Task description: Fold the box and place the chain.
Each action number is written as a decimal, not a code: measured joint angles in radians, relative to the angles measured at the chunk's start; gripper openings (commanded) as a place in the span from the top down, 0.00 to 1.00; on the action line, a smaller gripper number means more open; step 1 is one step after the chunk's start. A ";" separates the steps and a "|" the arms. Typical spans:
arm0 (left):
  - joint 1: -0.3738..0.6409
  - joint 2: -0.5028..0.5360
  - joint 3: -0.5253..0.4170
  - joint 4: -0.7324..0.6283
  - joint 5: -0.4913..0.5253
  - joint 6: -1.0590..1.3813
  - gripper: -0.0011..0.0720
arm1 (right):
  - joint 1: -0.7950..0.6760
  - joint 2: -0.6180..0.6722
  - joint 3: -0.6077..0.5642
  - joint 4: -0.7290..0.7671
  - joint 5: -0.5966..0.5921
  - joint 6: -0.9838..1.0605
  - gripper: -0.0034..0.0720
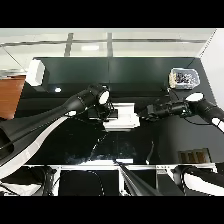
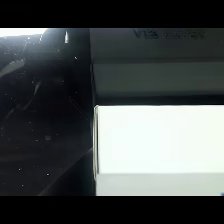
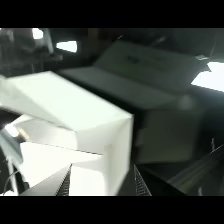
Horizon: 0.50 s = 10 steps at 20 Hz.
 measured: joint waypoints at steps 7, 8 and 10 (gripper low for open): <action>0.000 0.000 0.000 0.000 0.000 0.002 0.95 | 0.126 -0.001 0.034 -0.025 -0.016 0.064 0.51; 0.000 0.000 0.000 0.000 -0.002 0.002 0.95 | 0.144 -0.001 0.044 -0.049 -0.020 0.079 0.51; 0.000 0.000 0.000 0.002 -0.003 0.003 0.95 | 0.183 -0.001 0.069 -0.105 -0.035 0.124 0.51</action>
